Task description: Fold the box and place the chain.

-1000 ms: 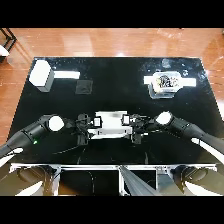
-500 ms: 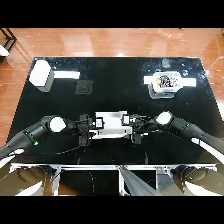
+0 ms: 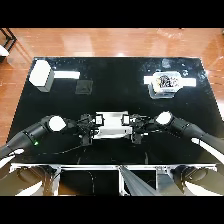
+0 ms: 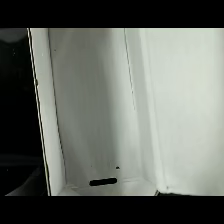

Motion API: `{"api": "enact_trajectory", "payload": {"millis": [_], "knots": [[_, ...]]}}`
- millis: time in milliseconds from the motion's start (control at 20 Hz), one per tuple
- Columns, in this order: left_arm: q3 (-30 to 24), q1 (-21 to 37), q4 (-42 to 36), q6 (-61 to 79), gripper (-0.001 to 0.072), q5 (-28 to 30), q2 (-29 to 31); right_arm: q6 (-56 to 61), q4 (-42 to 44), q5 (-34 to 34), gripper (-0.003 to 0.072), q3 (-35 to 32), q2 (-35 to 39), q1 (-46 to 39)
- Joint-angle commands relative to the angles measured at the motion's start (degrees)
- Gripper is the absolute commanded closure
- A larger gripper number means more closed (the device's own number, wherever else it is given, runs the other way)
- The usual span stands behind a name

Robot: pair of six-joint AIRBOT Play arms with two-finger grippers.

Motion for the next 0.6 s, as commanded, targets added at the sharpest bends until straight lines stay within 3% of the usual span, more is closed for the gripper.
{"api": "enact_trajectory", "payload": {"millis": [0,550], "knots": [[0.04,-0.04,-1.4,0.0,0.0472,0.09,-0.04,0.04,0.04,0.0,0.028,-0.04,-0.04,0.0],[0.04,-0.04,-3.45,0.02,0.0463,0.37,-2.82,0.04,0.04,0.0,0.0281,-0.04,-0.04,0.0]]}}
